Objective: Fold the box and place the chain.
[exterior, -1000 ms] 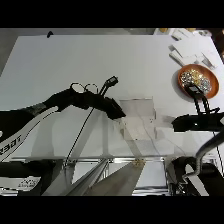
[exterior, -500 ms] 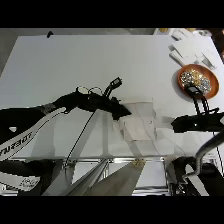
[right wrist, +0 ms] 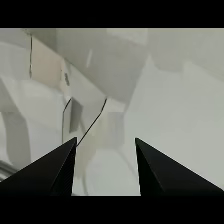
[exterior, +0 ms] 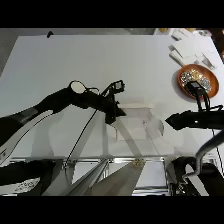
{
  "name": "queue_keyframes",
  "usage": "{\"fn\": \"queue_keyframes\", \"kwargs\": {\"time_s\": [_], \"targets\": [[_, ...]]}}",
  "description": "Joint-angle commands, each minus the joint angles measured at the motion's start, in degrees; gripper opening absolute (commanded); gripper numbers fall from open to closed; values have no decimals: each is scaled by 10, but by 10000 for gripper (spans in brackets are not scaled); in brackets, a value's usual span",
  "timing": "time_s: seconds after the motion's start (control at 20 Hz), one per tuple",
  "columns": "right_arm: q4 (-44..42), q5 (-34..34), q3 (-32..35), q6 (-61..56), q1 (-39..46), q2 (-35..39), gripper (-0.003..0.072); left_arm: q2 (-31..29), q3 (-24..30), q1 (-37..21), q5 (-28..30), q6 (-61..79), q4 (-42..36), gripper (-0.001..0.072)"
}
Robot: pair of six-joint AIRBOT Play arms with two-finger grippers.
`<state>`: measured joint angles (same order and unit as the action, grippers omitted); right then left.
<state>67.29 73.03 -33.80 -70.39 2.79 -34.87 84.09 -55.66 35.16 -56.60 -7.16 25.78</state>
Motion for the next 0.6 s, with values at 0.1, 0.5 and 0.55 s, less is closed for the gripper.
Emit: {"fn": "queue_keyframes", "kwargs": {"time_s": [0.1, 0.5, 0.55], "targets": [[36, -9, -60, 5, 0, 3, 412, -148, 78, 53, 48, -78, 164, -2], [-5, -20, -60, 5, 0, 3, 411, -75, 136, 39, 169, 176, 34, 4], [-5, -20, -60, 5, 0, 3, 411, -64, 136, 39, 179, 179, 15, 4]]}}
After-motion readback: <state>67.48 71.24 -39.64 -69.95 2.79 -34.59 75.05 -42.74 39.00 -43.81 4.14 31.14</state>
